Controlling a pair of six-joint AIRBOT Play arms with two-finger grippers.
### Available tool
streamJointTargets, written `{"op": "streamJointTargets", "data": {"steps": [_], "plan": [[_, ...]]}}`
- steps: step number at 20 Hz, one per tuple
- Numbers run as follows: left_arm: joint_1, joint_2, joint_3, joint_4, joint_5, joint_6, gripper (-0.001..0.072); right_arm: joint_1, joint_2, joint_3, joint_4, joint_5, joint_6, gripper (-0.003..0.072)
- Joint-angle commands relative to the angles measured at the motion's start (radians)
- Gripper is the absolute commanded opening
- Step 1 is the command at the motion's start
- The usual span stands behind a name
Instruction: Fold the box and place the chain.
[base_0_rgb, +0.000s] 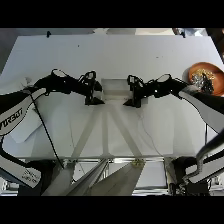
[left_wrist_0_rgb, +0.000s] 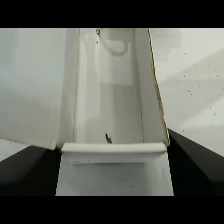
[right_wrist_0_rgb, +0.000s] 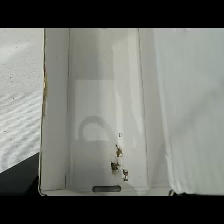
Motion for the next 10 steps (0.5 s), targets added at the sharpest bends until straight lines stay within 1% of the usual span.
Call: {"op": "streamJointTargets", "data": {"steps": [1,2,3,4,7,8,10], "plan": [[-0.015,-0.008,0.002,0.0,0.037,-0.048,0.0707,0.0,0.0,0.0,0.001,-0.001,0.001,0.0519],[-0.018,-0.008,0.002,0.001,0.043,-0.051,0.0706,0.0,0.0,0.0,0.001,-0.001,0.001,0.0519],[-0.021,-0.007,0.002,0.002,0.053,-0.059,0.0687,0.0,0.0,0.0,0.001,-0.002,0.001,0.0519],[-0.024,-0.007,0.002,0.003,0.064,-0.067,0.0605,0.0,0.0,0.0,0.001,-0.001,0.001,0.0519],[-0.026,-0.006,0.002,0.005,0.071,-0.074,0.0404,0.0,0.0,0.0,0.001,-0.002,0.001,0.0519],[-0.026,-0.006,0.002,0.005,0.071,-0.074,0.038,0.0,0.0,0.0,0.001,-0.001,0.001,0.0519],[-0.027,-0.006,0.002,0.006,0.072,-0.074,0.0382,0.0,0.0,0.0,0.001,-0.001,0.001,0.0519]]}}
